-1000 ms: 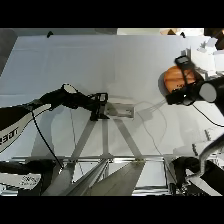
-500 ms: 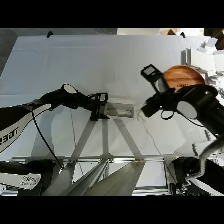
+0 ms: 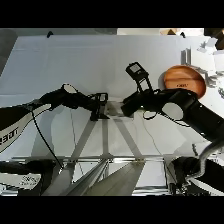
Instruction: Fold the box and place the chain.
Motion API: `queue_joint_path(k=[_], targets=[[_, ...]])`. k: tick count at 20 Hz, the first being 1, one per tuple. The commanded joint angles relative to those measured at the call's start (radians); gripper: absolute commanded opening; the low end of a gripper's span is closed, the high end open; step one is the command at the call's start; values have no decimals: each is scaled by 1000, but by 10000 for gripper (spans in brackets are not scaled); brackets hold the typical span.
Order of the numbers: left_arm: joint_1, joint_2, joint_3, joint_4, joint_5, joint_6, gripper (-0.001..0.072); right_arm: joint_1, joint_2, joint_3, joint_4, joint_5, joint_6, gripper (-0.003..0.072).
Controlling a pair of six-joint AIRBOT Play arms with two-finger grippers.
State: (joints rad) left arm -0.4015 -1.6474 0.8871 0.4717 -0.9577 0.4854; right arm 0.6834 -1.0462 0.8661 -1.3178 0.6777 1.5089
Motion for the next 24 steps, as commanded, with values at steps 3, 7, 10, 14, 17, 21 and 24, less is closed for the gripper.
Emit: queue_joint_path(k=[3, 7, 10, 14, 17, 21, 24], targets=[[1, 0, 0, 0, 0, 0, 393, 3, -38, 0, 240, -130, -177, 7], [1, 0, 0, 0, 0, 0, 393, 3, -45, 0, 387, -142, -343, 7], [1, 0, 0, 0, 0, 0, 393, 2, -54, 0, 315, -133, -335, 10], [1, 0, 0, 0, 0, 0, 393, 2, -54, 0, 165, -52, -307, 10], [1, 0, 0, 0, 0, 0, 393, 2, -54, 0, 132, -5, -283, 10], [1, 0, 0, 0, 0, 0, 393, -2, -54, 0, 92, 1, -283, 10], [1, 0, 0, 0, 0, 0, 393, -31, -55, 0, 83, 4, -283, 10]])
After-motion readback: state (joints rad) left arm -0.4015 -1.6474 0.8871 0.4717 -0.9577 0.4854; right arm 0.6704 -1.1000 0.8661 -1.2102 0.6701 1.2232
